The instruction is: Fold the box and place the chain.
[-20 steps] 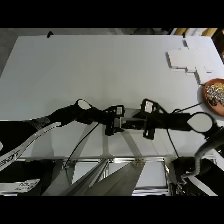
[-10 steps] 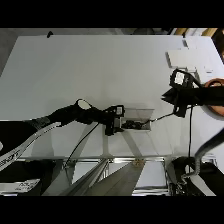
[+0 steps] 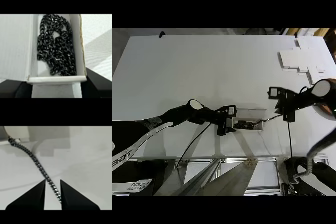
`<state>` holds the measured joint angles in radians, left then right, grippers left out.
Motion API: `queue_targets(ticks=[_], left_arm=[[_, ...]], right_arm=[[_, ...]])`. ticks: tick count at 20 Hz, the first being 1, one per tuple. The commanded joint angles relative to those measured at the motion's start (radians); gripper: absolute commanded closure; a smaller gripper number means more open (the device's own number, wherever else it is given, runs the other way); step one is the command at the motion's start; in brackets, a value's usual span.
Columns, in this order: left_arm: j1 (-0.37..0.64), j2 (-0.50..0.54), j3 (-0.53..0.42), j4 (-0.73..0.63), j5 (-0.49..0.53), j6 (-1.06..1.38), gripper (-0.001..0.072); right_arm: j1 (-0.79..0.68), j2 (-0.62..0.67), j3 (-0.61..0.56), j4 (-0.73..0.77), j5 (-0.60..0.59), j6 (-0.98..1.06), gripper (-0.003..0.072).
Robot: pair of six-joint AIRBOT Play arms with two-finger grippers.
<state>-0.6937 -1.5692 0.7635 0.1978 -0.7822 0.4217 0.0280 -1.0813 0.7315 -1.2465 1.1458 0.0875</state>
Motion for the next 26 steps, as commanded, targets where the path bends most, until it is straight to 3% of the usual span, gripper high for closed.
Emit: queue_targets(ticks=[1,4,9,14,17,19,20,26], left_arm=[[0.000,0.001,0.000,0.000,0.000,0.000,0.0397],[0.000,0.001,0.000,0.000,0.000,0.000,0.0397],[0.000,0.001,0.000,0.000,0.000,0.000,0.0397],[0.000,0.001,0.000,0.000,0.000,0.000,0.0397],[0.000,0.001,0.000,0.000,0.000,0.000,0.0397],[0.000,0.001,0.000,0.000,0.000,0.000,0.0397],[0.000,0.001,0.000,0.000,0.000,0.000,0.0397],[0.000,0.001,0.000,0.000,0.000,0.000,0.0397]], right_arm=[[0.006,-0.028,-0.099,-0.013,-0.079,-0.108,0.0411],[0.006,-0.028,-0.166,-0.002,-0.143,-0.177,0.0411],[0.006,-0.030,-0.175,0.033,-0.221,-0.224,0.0413],[0.006,-0.064,-0.175,0.057,-0.223,-0.259,0.0426],[0.006,-0.079,-0.175,0.053,-0.206,-0.257,0.0499],[0.005,-0.078,-0.175,0.031,-0.163,-0.251,0.0651],[0.005,-0.074,-0.175,0.009,-0.139,-0.241,0.0673],[0.005,0.111,-0.175,-0.046,-0.069,-0.154,0.0673]])
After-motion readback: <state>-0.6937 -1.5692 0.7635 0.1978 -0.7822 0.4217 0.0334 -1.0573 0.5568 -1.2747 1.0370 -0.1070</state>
